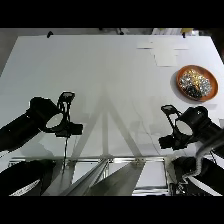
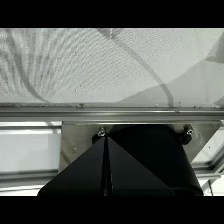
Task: Fold the box and place the chain.
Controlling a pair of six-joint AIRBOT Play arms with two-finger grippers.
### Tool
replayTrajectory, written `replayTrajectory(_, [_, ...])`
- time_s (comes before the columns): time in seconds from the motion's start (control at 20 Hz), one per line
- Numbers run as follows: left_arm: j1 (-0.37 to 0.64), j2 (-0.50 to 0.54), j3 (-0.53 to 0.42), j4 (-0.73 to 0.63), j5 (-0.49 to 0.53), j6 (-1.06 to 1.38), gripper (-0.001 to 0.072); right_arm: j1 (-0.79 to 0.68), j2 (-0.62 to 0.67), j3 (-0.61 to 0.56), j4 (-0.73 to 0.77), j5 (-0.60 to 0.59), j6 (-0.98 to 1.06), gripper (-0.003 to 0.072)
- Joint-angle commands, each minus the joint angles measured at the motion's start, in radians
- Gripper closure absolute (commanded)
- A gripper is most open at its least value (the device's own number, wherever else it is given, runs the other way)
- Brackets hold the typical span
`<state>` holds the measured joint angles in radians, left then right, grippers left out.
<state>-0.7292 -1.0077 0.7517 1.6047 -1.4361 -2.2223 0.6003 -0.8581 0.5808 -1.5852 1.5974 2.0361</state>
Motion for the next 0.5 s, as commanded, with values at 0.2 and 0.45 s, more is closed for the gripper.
replayTrajectory(0.2, [0.0,0.001,0.0,0.0,0.0,0.0,0.0699,0.001,0.001,0.0,0.0,0.0,0.0,0.067])
replayTrajectory(0.45, [0.0,0.001,0.0,0.0,0.0,0.0,0.0699,0.001,0.001,0.0,-0.016,-0.029,-0.003,0.067])
